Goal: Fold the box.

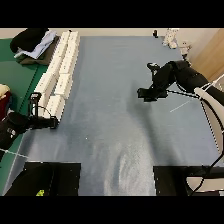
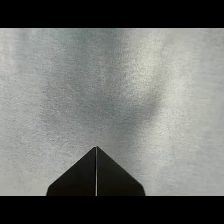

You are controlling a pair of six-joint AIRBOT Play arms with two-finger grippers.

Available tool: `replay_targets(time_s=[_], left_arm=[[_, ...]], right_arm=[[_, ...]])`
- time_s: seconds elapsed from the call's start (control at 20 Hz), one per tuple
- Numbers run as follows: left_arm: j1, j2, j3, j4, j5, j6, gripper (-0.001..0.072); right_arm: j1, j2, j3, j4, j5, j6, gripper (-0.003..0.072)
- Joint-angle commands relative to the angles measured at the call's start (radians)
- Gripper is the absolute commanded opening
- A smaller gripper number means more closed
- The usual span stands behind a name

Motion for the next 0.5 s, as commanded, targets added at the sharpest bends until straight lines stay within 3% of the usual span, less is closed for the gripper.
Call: replay_targets(time_s=[0.0,0.45], left_arm=[[0.000,-0.045,0.000,-0.026,0.039,0.079,0.0413],[0.001,-0.069,0.000,-0.037,0.046,0.077,0.0413]], right_arm=[[0.000,0.000,0.001,0.000,0.000,0.000,0.0007],[0.000,0.000,0.001,0.000,0.000,0.000,0.0007]])
